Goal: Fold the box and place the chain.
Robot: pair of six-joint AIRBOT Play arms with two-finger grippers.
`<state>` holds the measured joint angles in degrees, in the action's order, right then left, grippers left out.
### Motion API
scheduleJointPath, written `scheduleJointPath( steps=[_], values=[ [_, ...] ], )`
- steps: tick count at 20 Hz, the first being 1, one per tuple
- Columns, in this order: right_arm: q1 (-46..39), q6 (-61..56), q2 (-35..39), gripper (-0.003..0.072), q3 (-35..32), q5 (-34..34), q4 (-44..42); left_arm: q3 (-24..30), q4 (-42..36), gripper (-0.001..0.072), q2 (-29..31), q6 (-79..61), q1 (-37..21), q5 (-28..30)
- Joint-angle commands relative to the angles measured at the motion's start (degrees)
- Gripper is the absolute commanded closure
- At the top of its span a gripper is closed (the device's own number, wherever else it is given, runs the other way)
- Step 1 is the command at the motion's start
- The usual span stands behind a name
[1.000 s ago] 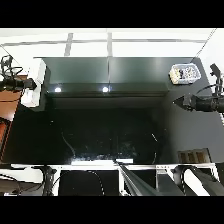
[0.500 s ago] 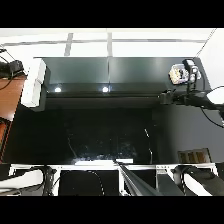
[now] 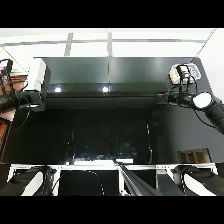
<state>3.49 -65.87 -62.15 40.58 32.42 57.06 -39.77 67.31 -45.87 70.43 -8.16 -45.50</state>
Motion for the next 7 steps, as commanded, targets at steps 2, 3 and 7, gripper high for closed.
scheduleJointPath(
  steps=[2,3,7],
  values=[
    [0.1,-0.2,-0.2,0.0665,-0.2,-0.9,0.3,4.6,0.2,0.0678,4.0,-0.6,0.7,1.8],
    [0.1,-0.2,-0.2,0.0665,-0.2,-0.9,0.3,4.5,0.1,0.0679,4.0,-0.6,0.7,1.8],
    [0.1,-0.2,-0.2,0.0665,-0.2,-0.9,0.3,4.6,0.1,0.0678,4.0,-0.6,0.7,1.8]
  ],
)
